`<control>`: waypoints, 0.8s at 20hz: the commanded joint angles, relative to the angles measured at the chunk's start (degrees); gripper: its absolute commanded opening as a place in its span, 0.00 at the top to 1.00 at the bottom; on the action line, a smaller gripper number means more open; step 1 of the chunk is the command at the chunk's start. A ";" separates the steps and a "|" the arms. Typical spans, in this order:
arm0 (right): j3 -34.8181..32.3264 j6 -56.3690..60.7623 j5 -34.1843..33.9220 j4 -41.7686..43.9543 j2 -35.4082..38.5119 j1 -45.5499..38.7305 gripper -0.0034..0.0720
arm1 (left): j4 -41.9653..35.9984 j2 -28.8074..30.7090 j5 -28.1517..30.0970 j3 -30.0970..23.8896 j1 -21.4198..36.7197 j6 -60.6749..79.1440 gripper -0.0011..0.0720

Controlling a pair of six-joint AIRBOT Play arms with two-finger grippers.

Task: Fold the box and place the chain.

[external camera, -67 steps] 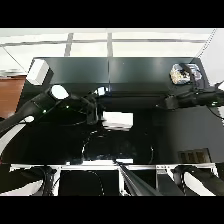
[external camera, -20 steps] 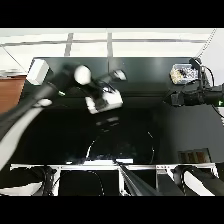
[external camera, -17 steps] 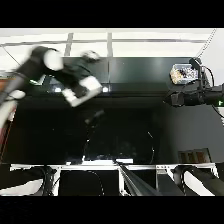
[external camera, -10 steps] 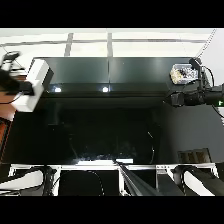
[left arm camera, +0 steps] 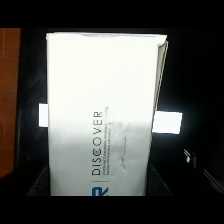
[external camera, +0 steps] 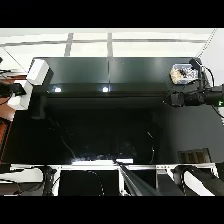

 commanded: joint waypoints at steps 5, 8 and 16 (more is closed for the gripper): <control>0.07 1.20 1.79 0.07 0.04 0.02 0.93 | -1.70 -8.48 7.37 4.26 -3.06 3.10 0.44; 0.07 1.42 1.90 0.26 0.04 0.02 0.94 | -1.33 -9.33 8.85 7.63 -3.06 -1.51 0.01; 0.04 1.40 -11.65 3.28 0.00 5.35 0.93 | -10.78 -7.10 -14.60 31.39 -4.11 -25.42 0.68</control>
